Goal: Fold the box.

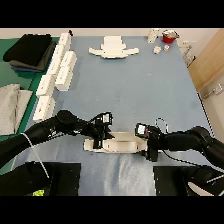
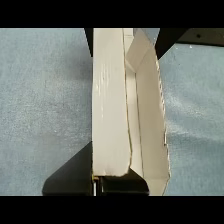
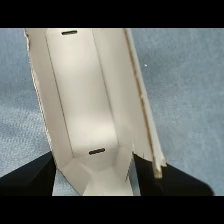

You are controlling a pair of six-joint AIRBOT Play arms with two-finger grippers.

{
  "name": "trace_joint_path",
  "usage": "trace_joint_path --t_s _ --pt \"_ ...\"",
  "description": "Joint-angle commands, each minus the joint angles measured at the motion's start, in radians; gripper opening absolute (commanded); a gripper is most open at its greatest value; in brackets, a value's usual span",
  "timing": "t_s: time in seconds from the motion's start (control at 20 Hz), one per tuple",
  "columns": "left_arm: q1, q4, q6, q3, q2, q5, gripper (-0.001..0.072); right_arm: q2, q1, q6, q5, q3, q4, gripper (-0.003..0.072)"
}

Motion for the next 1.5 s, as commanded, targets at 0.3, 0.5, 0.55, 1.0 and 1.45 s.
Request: trace_joint_path --t_s 0.3,0.5,0.55,1.0,1.45 --pt "0.000 0.000 0.000 0.000 0.000 0.001 0.0014 -0.011 0.000 -0.073 0.026 -0.015 0.005 0.0717" --pt "0.000 0.000 0.000 0.000 0.000 0.001 0.0014 -0.031 0.001 -0.134 0.084 -0.041 0.028 0.0716" --pt "0.000 0.000 0.000 0.000 0.000 0.001 0.0014 -0.032 0.007 -0.144 0.094 -0.045 0.037 0.0711" --pt "0.000 0.000 0.000 0.000 0.000 0.001 0.0014 -0.093 0.029 -0.179 0.138 -0.057 0.076 0.0641" --pt "0.000 0.000 0.000 0.000 0.000 0.001 0.0014 -0.103 0.029 -0.179 0.163 -0.080 0.083 0.0564"
